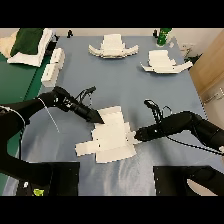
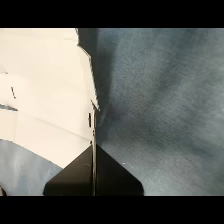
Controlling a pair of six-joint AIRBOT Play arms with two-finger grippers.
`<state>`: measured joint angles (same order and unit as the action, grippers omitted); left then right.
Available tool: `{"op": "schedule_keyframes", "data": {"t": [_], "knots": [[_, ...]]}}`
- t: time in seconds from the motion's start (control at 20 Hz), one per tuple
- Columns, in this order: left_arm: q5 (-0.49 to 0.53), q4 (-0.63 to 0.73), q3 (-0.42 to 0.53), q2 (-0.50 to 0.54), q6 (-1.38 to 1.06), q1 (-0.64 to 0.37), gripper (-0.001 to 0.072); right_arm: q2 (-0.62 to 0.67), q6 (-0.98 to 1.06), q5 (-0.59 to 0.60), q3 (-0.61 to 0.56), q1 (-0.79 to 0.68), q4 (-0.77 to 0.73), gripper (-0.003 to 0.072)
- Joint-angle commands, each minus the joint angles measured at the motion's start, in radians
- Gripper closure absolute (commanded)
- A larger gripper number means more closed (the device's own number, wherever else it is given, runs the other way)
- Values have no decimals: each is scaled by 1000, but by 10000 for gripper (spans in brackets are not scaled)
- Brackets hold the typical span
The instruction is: Fold the box.
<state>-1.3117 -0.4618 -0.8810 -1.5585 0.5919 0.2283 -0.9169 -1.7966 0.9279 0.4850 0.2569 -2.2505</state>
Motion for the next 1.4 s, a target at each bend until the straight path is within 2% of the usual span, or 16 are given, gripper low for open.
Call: {"op": "schedule_keyframes", "data": {"t": [0.0, 0.15, 0.2, 0.4, 0.5, 0.55, 0.6, 0.65, 0.8, 0.9, 1.1, 1.35], "knots": [[-38, -11, -27, -7, -23, 13, 544, 1, 2, 14, 0, 1, 3, 686], [-50, -13, -36, -7, -24, 11, 557, 1, 2, 16, 0, 1, 6, 685], [-53, -14, -36, -7, -32, 11, 697, 1, 2, 15, 0, 1, 6, 684], [-56, -8, -36, -7, -53, 11, 696, 1, 2, 2, 2, 1, 21, 675], [-54, -9, -40, -7, -77, 11, 696, 2, 2, -10, 12, -2, 85, 674], [-52, -8, -46, -6, -133, 11, 697, 2, 5, -11, 22, -3, 136, 611], [-51, 0, -54, -5, -181, 11, 697, 2, 42, -12, 36, -8, 207, 367], [-53, 22, -63, -3, -237, 14, 697, 2, 109, -12, 54, -14, 295, 274], [-46, 114, -72, 35, -498, 31, 700, 2, 317, -11, 103, -48, 553, 274], [-1, 131, -71, 77, -597, 58, 702, 2, 430, -6, 133, -80, 666, 274], [195, 101, -41, 174, -682, 122, 703, 28, 499, 59, 237, -121, 629, 273], [360, 18, 93, 312, -683, 177, 703, 98, 525, 57, 310, -121, 612, 280]]}}
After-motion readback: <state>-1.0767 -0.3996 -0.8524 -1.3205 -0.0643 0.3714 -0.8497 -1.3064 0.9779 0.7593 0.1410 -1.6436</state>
